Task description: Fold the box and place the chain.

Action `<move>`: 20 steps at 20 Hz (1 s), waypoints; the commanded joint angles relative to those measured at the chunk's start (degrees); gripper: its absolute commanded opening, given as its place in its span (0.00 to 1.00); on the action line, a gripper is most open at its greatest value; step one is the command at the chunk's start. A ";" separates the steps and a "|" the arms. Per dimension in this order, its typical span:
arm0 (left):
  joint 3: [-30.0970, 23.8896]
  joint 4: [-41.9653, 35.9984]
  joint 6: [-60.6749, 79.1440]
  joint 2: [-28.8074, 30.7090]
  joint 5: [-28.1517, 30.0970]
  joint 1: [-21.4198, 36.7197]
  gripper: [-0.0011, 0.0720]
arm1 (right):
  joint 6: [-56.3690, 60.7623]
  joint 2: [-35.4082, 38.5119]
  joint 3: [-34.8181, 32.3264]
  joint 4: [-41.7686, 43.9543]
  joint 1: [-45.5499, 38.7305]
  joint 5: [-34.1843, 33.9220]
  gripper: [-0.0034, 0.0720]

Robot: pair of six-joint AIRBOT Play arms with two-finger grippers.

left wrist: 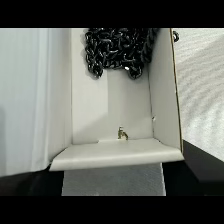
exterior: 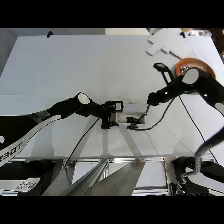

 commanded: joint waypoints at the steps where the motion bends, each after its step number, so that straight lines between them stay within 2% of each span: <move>1: -0.02 0.02 0.02 0.04 0.02 0.00 0.36 | 3.13 -4.70 0.07 -5.86 2.38 -0.79 0.43; 15: -0.02 0.02 0.02 0.04 0.02 0.00 0.36 | 6.32 -4.79 0.04 -13.73 2.23 -6.08 0.42; 20: -0.02 0.02 0.02 0.04 0.02 0.00 0.36 | 7.39 -4.76 0.04 -12.92 1.79 -6.58 0.42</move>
